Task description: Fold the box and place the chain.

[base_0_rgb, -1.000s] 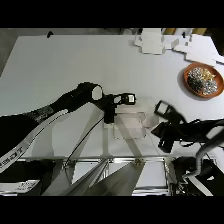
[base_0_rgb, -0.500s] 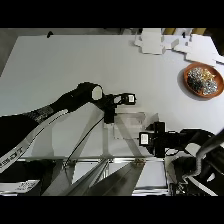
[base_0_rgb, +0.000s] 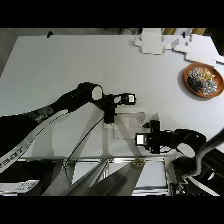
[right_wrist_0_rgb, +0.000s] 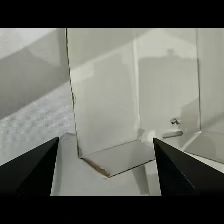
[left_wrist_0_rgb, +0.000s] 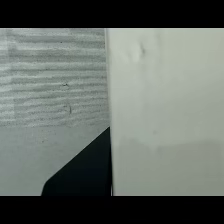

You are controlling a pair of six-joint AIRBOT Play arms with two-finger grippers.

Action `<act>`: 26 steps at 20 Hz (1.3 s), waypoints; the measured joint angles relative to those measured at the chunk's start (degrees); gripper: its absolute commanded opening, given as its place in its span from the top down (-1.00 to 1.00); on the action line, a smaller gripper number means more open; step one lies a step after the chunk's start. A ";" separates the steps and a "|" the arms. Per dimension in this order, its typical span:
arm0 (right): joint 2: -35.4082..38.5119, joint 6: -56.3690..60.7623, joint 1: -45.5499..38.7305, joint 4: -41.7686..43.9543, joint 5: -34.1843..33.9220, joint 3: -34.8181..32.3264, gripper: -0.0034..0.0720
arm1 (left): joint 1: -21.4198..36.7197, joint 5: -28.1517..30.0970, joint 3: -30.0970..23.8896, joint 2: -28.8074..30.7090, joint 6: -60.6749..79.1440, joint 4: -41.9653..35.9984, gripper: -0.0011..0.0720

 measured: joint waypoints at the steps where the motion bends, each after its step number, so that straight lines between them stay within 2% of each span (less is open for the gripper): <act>1: -0.70 -0.46 -0.13 -0.20 -1.07 -0.02 -0.80 | 0.00 -0.02 0.02 0.02 0.00 0.00 0.96; 10: -3.45 -5.27 -9.44 3.08 -0.42 4.50 -0.80 | 0.00 -0.02 0.00 0.02 0.00 -0.02 0.96; 19: -6.21 -19.87 -18.29 12.68 1.88 8.39 -0.80 | -0.02 -0.04 0.00 0.00 0.00 -0.07 0.96; 26: -13.68 -34.34 -23.85 24.35 3.76 9.35 -0.80 | -0.02 0.09 0.02 0.00 0.00 0.00 0.96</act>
